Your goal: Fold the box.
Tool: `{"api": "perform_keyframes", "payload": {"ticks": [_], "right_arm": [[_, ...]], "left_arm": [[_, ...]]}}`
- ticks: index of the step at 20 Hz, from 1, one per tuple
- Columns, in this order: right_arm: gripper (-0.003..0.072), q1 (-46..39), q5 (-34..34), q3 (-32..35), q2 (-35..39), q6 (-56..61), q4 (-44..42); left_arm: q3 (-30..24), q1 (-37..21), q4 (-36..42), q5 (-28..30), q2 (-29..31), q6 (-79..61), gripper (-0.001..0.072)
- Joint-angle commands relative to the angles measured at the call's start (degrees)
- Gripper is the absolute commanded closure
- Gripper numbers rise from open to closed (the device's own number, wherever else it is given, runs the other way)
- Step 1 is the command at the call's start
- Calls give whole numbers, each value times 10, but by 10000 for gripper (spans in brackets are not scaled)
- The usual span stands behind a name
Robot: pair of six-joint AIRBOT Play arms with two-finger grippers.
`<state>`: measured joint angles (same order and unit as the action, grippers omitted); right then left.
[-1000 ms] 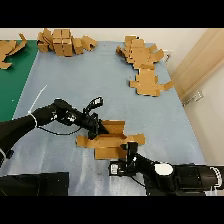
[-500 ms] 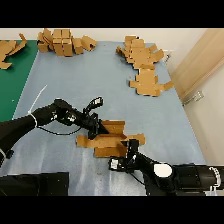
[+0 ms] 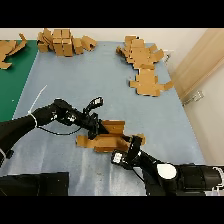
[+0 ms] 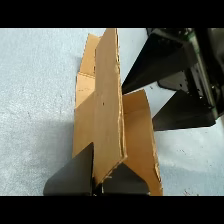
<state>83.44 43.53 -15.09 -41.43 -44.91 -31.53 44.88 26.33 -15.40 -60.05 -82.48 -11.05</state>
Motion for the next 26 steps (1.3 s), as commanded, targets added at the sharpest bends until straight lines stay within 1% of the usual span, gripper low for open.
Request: {"api": "perform_keyframes", "payload": {"ticks": [1, 3, 8, 11, 13, 15, 17, 19, 22, 23, 26], "right_arm": [[-25, -2, 35, 0, 34, 16, 5], [-25, -17, 24, 1, 32, 16, 3], [-25, -97, -78, 1, 9, 14, -2], [-25, -135, -123, 1, -12, 9, -5], [-25, -163, -156, 1, -13, -31, -37], [-26, -195, -175, 1, -6, -130, -139], [-25, -219, -179, 1, 1, -244, -244], [-25, -242, -186, 1, 2, -342, -320], [-25, -303, -226, 1, 2, -493, -419], [-25, -327, -234, 0, -1, -561, -475], [-25, -379, -233, 0, -10, -808, -687]], "left_arm": [[1, 0, 0, 0, 0, 0, 696], [1, 0, 0, 0, 0, 0, 696], [1, 1, 0, 0, 0, 0, 696], [1, 1, 0, 0, 0, 0, 696], [0, 1, 0, 0, 0, 0, 696], [1, 1, 0, 0, 0, 0, 696], [0, 1, 0, 0, 0, 0, 696], [1, 1, 0, 0, 0, 0, 696], [1, 1, 0, 0, 0, 0, 695], [1, 1, 0, 0, 0, 0, 696], [0, 1, 0, 0, 0, 0, 696]]}}
